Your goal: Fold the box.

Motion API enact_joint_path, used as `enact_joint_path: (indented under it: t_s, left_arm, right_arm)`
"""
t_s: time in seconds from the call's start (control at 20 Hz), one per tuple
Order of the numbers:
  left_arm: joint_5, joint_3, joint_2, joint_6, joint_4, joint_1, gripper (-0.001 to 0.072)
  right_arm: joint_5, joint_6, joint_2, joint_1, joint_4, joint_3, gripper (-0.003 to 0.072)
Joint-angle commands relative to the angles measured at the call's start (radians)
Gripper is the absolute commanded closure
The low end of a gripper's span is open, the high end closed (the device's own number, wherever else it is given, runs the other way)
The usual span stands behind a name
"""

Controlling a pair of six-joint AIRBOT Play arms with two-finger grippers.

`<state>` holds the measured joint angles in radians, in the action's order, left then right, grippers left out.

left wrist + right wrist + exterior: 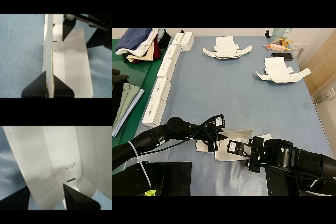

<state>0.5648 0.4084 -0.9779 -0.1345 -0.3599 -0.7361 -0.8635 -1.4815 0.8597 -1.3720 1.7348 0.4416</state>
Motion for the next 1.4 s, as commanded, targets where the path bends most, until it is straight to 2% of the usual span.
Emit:
enact_joint_path:
  t_s: [0.0,0.3,0.55,0.6,0.65,0.95,1.15,1.25,1.35]
  left_arm:
    - [0.0,0.0,-0.001,0.0,0.0,0.0,0.0693]
    - [0.0,0.0,-0.001,0.0,0.0,0.0,0.0693]
    - [0.0,0.0,-0.001,0.0,0.0,0.0,0.0693]
    - [0.0,0.0,-0.001,0.0,0.0,0.0,0.0693]
    - [0.0,0.0,-0.001,0.0,0.0,0.0,0.0693]
    - [0.0,0.0,-0.001,0.0,0.0,0.0,0.0693]
    - [0.0,0.0,-0.001,0.0,0.0,0.0,0.0693]
    - [-0.001,0.0,-0.001,0.0,0.0,0.0,0.0693]
    - [0.0,0.0,-0.001,0.0,0.0,0.0,0.0693]
  right_arm:
    - [0.041,-0.151,0.001,-0.008,0.147,-0.006,0.0099]
    - [0.014,-0.207,-0.06,-0.008,0.127,0.018,0.0099]
    - [-0.075,-0.338,-0.106,-0.007,0.146,0.041,0.0097]
    - [-0.084,-0.346,-0.106,-0.007,0.148,0.041,0.0081]
    - [-0.083,-0.348,-0.105,-0.007,0.148,0.041,-0.0022]
    - [-0.063,-0.325,-0.106,0.01,0.179,0.028,-0.0034]
    - [0.058,-0.029,-0.115,0.127,0.055,0.014,-0.0034]
    - [0.112,0.258,-0.119,0.245,-0.137,0.014,-0.0034]
    - [0.1,0.534,-0.116,0.377,-0.356,0.014,-0.0034]
